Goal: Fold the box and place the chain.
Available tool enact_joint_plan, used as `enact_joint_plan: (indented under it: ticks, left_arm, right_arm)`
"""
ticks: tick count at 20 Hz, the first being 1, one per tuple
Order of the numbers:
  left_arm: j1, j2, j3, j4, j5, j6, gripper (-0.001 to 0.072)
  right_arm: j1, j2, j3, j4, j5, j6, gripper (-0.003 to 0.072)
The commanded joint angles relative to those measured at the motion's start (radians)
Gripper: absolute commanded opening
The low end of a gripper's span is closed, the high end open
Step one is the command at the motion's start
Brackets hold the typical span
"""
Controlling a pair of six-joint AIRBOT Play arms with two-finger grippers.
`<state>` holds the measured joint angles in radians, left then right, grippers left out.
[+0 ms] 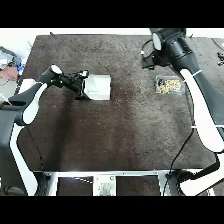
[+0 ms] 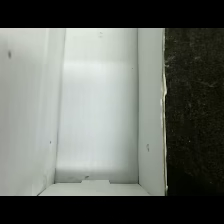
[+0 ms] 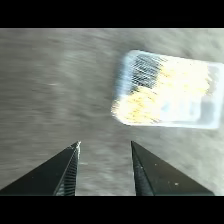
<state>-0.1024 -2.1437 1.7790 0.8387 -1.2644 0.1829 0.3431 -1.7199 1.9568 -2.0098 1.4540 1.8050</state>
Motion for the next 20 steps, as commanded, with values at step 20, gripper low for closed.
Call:
enact_joint_plan:
  ticks: [20]
  left_arm:
    - [0.0,-0.001,0.0,-0.01,0.015,-0.036,0.0465]
  right_arm:
    - [-0.319,0.009,-0.407,0.216,-0.399,-0.034,0.0261]
